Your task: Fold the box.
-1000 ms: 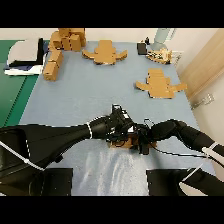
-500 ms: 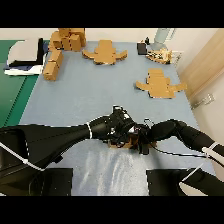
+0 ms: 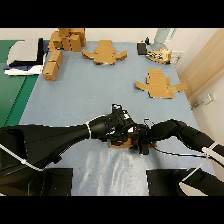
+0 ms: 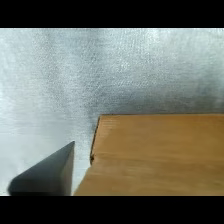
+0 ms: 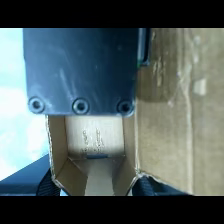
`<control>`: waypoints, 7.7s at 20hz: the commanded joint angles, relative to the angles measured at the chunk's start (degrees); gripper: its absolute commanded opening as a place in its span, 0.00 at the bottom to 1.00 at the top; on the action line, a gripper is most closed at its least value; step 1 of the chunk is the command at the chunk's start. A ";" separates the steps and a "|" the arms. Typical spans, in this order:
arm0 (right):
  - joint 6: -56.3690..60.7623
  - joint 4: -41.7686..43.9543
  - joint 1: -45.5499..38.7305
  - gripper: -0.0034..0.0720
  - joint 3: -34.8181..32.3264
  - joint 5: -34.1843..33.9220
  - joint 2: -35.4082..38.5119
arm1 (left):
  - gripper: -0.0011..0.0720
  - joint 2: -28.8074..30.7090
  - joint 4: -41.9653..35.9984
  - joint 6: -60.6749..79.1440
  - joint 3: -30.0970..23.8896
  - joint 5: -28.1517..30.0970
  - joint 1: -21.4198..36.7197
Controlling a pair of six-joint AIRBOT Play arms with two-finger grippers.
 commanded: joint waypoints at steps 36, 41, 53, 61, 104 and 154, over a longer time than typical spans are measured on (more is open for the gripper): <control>0.02 0.04 0.00 0.66 0.02 0.00 0.02 | 0.04 -0.04 2.47 -3.15 -0.50 1.44 -1.14; 0.02 0.04 0.00 0.66 0.02 0.00 0.02 | 0.70 -0.02 2.05 -3.17 -0.50 1.25 -1.14; 0.02 0.04 0.00 0.66 0.02 0.00 0.02 | 0.75 1.51 -12.09 7.72 4.37 -7.17 5.62; 0.02 0.04 0.00 0.66 0.02 0.00 0.02 | 0.75 1.51 -27.80 18.08 6.64 -13.55 17.70; 0.02 -0.13 -0.04 0.66 0.02 0.02 0.02 | 0.96 20.68 -60.61 154.40 -37.16 28.79 28.28; 0.02 -0.15 -0.04 0.66 0.02 0.00 0.02 | 0.98 18.10 -59.82 148.36 -35.98 34.45 22.82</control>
